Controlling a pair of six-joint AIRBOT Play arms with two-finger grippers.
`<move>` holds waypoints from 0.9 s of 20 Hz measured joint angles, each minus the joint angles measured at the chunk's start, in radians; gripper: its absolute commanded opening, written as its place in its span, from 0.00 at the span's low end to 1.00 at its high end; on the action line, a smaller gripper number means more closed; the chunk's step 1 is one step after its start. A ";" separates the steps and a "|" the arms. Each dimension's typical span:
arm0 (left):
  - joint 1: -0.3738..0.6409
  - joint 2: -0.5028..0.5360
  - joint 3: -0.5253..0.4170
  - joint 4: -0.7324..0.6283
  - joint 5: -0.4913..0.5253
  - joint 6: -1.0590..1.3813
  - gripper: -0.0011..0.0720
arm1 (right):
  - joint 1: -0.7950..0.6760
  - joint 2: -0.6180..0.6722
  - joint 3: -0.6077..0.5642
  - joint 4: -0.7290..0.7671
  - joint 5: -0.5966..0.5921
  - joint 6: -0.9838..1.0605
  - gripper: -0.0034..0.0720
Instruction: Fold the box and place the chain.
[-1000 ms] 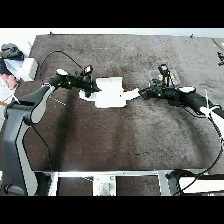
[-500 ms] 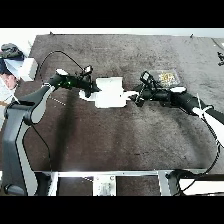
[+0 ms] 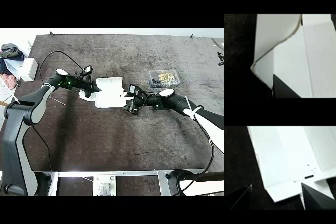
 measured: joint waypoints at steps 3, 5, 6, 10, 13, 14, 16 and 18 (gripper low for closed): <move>0.000 0.000 0.000 0.000 0.002 0.000 0.03 | 0.027 -0.015 0.000 -0.021 -0.018 -0.022 0.91; 0.000 0.000 0.000 0.000 0.002 0.000 0.03 | 0.042 -0.024 0.002 -0.030 -0.041 -0.032 0.91; 0.000 0.000 0.000 0.000 0.002 0.000 0.03 | 0.047 -0.030 0.008 -0.036 -0.053 -0.035 0.91; 0.000 0.000 0.000 0.000 0.002 0.000 0.03 | 0.058 -0.073 0.066 -0.092 -0.071 0.014 0.91; 0.000 0.000 0.000 0.000 0.002 0.000 0.03 | 0.058 -0.097 0.117 -0.154 -0.082 0.080 0.91; 0.000 0.000 0.000 0.000 0.002 0.000 0.03 | 0.058 -0.101 0.132 -0.168 -0.085 0.101 0.91; 0.000 0.000 0.000 0.000 0.002 0.000 0.03 | 0.057 -0.104 0.160 -0.186 -0.085 0.145 0.91; 0.000 0.000 0.000 0.000 0.002 0.000 0.03 | 0.050 -0.098 0.179 -0.198 -0.085 0.172 0.91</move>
